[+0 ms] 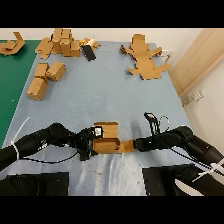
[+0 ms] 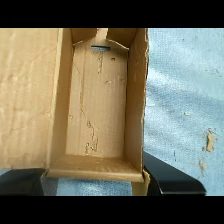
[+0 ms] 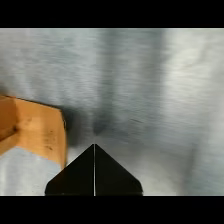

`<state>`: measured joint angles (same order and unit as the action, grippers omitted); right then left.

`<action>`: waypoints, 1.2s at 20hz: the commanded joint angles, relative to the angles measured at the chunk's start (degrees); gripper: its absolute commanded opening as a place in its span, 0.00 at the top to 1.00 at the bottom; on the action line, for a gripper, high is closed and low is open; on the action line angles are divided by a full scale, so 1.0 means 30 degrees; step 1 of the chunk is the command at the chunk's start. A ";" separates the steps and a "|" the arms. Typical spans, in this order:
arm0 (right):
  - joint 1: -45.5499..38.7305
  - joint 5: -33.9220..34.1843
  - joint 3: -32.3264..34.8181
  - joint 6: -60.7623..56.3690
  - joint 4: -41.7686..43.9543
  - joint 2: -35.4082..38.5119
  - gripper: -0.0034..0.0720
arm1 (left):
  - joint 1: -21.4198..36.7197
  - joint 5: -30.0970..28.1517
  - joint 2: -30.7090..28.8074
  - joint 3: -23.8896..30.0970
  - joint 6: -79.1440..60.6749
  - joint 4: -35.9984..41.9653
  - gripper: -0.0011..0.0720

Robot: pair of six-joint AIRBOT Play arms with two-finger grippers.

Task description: Fold the box.

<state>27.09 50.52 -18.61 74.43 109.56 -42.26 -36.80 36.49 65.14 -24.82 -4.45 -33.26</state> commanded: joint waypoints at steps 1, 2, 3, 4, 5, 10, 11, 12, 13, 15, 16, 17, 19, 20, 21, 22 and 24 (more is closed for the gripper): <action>0.1027 -0.1749 0.0124 0.0138 0.2011 -0.0991 0.95 | 0.0000 -0.0007 -0.0007 0.0000 0.0000 -0.0007 0.29; 0.1239 -0.1931 0.0117 0.0138 0.2171 -0.1304 0.95 | 0.0000 -0.0007 -0.0007 0.0000 0.0000 0.0000 0.29; 0.1450 -0.2091 0.0117 0.0146 0.2302 -0.1537 0.95 | 0.0000 -0.0007 -0.0007 0.0000 0.0000 0.0000 0.29; 0.1734 -0.2339 0.0117 0.0146 0.2441 -0.1698 0.95 | 0.0000 -0.0015 -0.0007 0.0000 0.0000 0.0000 0.29; 0.1931 -0.2550 0.0117 0.0138 0.2659 -0.1734 0.95 | 0.0000 -0.0015 -0.0007 0.0000 0.0000 0.0000 0.29; 0.2929 -0.2696 -0.0495 0.0117 0.2980 -0.1683 0.95 | 0.0000 -0.0007 -0.0007 0.0000 0.0000 0.0000 0.29; 0.3016 -0.2703 -0.0678 0.0029 0.2929 -0.1683 0.95 | 0.0000 -0.0007 -0.0007 0.0000 0.0000 0.0000 0.29; 0.3016 -0.2703 -0.0860 0.0029 0.2907 -0.1683 0.95 | 0.0000 -0.0007 -0.0007 0.0000 0.0000 -0.0007 0.29; 0.3016 -0.2703 -0.1049 0.0029 0.2834 -0.1683 0.95 | 0.0000 -0.0007 -0.0007 0.0000 0.0000 0.0000 0.29; 0.3016 -0.2688 -0.1355 0.0029 0.2463 -0.1683 0.95 | 0.0000 -0.0007 -0.0007 0.0000 0.0000 -0.0007 0.29; 0.3016 -0.2688 -0.1501 0.0029 0.2215 -0.1683 0.95 | 0.0000 -0.0007 -0.0007 0.0000 0.0000 0.0000 0.29; 0.3009 -0.2674 -0.1617 0.0029 0.1902 -0.1683 0.95 | 0.0000 -0.0007 -0.0007 0.0000 0.0000 -0.0007 0.29; 0.2980 -0.2681 -0.1807 0.0029 0.1552 -0.1683 0.95 | 0.0000 -0.0007 -0.0007 0.0000 0.0000 0.0000 0.29; 0.2980 -0.2681 -0.1916 0.0029 0.1545 -0.1683 0.92 | 0.0000 -0.0007 -0.0007 0.0000 0.0000 0.0000 0.29; 0.2980 -0.2674 -0.2091 0.0029 0.1552 -0.1676 0.91 | 0.0000 -0.0007 -0.0007 0.0000 0.0000 0.0000 0.29; 0.2994 -0.2674 -0.2266 0.0029 0.1559 -0.1588 0.89 | 0.0000 -0.0007 -0.0007 0.0000 0.0000 0.0000 0.29; 0.3002 -0.2652 -0.2565 -0.0007 0.1610 -0.1144 0.86 | 0.0000 -0.0007 -0.0007 0.0000 0.0000 0.0000 0.29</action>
